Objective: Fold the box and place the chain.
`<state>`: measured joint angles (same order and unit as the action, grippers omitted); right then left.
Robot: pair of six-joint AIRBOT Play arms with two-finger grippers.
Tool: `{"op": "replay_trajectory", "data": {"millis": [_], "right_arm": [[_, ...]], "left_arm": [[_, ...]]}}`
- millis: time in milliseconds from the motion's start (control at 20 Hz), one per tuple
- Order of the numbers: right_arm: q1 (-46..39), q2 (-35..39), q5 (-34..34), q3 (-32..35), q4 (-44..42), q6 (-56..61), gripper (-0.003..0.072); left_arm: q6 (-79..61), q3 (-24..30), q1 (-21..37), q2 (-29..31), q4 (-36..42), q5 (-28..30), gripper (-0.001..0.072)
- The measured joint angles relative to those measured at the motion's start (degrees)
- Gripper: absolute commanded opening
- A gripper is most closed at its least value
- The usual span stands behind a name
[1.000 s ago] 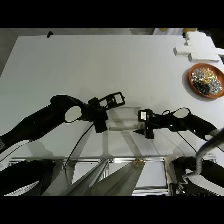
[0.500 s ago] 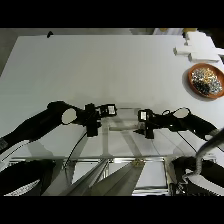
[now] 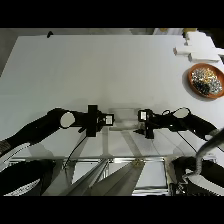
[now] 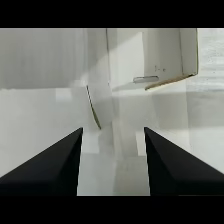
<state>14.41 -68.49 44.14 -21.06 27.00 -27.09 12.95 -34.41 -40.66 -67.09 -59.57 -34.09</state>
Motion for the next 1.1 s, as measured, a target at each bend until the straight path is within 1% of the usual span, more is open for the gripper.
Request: {"op": "replay_trajectory", "data": {"millis": [150,300,350,400,450,550,600,650,700,750,900,1100], "right_arm": [[0.0,0.0,0.0,0.0,0.0,0.0,0.0319],[0.0,0.0,0.0,0.0,0.0,0.0,0.0319],[0.0,0.0,0.0,0.0,0.0,0.0,0.0319],[0.0,0.0,0.0,0.0,0.0,0.0,0.0319],[0.0,0.0,0.0,0.0,0.0,0.0,0.0319],[0.0,0.0,0.0,0.0,0.0,0.0,0.0319],[0.0,0.0,0.0,0.0,0.0,0.0,0.0319],[0.0,0.0,0.0,0.0,0.0,0.0,0.0319],[0.0,0.0,0.0,0.0,0.0,0.0,0.0319],[0.0,0.0,0.0,0.0,0.0,0.0,0.0319],[0.0,0.0,0.0,0.0,0.0,0.0,0.0319],[0.0,0.0,0.0,0.0,0.0,0.0,0.0319]], "left_arm": [[-3.2,0.3,0.0,-0.6,2.2,1.6,0.0430],[-4.5,0.4,0.0,-1.5,4.5,1.5,0.0426],[-4.9,0.4,-0.1,-1.7,5.4,1.0,0.0402],[-5.1,0.4,-0.1,-1.9,6.0,0.3,0.0340],[-5.2,0.4,-0.1,-2.0,6.5,-0.5,0.0325],[-5.4,0.4,-0.1,-2.1,7.2,-1.9,0.0321],[-5.4,0.4,-0.1,-2.2,7.5,-2.3,0.0291],[-5.4,0.4,-0.1,-2.2,7.8,-2.7,0.0237],[-5.5,0.4,-0.1,-2.3,8.2,-3.0,0.0227],[-5.5,0.4,-0.1,-2.3,8.7,-3.2,0.0200],[-5.7,0.4,-0.1,-2.3,10.0,-3.3,0.0200],[-5.7,0.4,-0.5,-2.3,11.6,-1.5,0.0195]]}}
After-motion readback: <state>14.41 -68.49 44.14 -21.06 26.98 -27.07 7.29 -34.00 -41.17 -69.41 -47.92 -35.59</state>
